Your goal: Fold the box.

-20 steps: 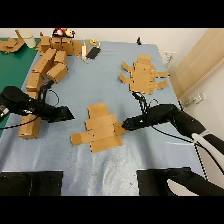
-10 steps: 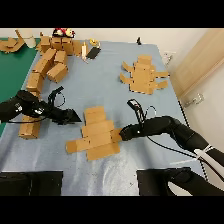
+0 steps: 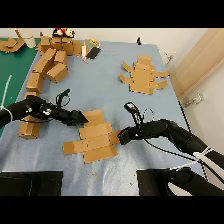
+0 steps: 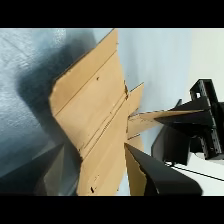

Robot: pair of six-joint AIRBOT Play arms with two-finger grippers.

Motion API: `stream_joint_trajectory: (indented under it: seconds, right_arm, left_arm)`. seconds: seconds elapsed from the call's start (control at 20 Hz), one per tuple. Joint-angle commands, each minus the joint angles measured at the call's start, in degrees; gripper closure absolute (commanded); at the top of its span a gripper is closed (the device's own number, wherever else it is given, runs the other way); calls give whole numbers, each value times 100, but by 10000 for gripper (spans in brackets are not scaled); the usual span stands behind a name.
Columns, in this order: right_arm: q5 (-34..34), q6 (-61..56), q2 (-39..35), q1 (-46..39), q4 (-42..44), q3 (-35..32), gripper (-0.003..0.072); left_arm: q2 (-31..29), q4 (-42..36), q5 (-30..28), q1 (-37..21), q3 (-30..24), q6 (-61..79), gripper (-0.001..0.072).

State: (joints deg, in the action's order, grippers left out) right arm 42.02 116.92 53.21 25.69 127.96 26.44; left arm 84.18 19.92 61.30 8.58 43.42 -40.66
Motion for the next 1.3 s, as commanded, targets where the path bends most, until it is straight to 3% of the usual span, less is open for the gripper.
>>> stream_joint_trajectory:
  seconds: [0.0,0.2,0.25,0.3,0.6,0.65,0.7,0.8,0.9,0.95,1.0,1.25]
  right_arm:
    - [20,-2,-4,13,-4,-2,682]
    - [74,-2,-4,13,-4,-2,682]
    - [72,-2,0,13,-7,-2,682]
    - [68,-2,0,13,-11,-2,682]
    - [66,-9,0,13,-79,-2,682]
    - [68,-9,0,13,-92,-2,681]
    - [68,-9,0,13,-92,-2,681]
    - [68,-11,0,13,-92,-2,682]
    - [66,-11,0,13,-98,-2,681]
    - [68,-11,0,13,-111,-2,681]
    - [68,-11,0,13,-111,-2,681]
    - [66,-9,0,13,-116,-2,680]
  left_arm:
    - [330,-304,28,184,-2,310,151]
    - [415,-774,42,216,-2,732,165]
    - [417,-898,68,216,-2,872,274]
    - [431,-997,153,219,-2,1014,289]
    - [739,-1075,732,216,-2,1392,291]
    - [739,-1073,737,216,-2,1421,334]
    - [739,-1073,732,214,-2,1467,439]
    - [739,-1073,719,214,-2,1558,489]
    - [739,-1071,691,214,-2,1615,488]
    - [739,-1071,654,214,-2,1641,547]
    - [739,-1071,662,212,-2,1805,698]
    - [739,-1071,638,210,0,2011,698]
